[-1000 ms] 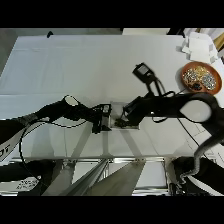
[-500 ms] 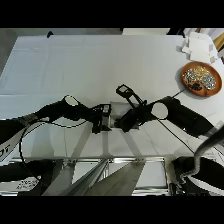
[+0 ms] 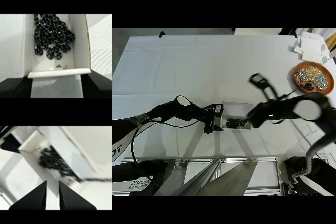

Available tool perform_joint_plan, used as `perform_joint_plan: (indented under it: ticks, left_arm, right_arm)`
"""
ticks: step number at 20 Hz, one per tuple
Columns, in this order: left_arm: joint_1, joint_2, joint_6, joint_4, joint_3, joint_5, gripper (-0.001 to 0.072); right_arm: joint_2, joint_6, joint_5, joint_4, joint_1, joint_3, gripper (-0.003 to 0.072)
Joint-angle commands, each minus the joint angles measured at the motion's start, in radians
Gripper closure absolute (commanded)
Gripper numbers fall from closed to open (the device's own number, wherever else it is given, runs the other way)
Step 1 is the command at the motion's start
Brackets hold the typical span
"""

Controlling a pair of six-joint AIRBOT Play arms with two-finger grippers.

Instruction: Fold the box and place the chain.

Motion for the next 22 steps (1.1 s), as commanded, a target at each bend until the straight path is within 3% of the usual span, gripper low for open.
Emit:
perform_joint_plan:
  ticks: [1,3,7,11,14,22]
  left_arm:
    - [0.001,0.000,0.000,0.000,0.000,0.000,0.0297]
    - [0.001,0.000,0.000,0.000,0.000,0.000,0.0297]
    - [0.001,0.000,0.000,0.000,0.000,0.000,0.0297]
    - [0.001,0.000,0.000,0.000,0.000,0.000,0.0297]
    - [0.001,0.000,0.000,0.000,0.000,0.000,0.0297]
    - [0.001,0.000,0.000,0.000,0.000,0.000,0.0297]
  right_arm:
    - [0.095,0.199,0.098,-0.243,-0.173,0.000,0.0437]
    - [0.047,0.256,0.052,-0.310,-0.254,-0.014,0.0345]
    - [-0.171,0.260,-0.126,-0.328,-0.303,-0.025,0.0342]
    - [-0.353,0.286,-0.210,-0.328,-0.304,-0.025,0.0339]
    - [-0.399,0.312,-0.270,-0.328,-0.304,-0.025,0.0340]
    - [-0.489,0.312,-0.256,-0.323,-0.303,-0.025,0.0347]
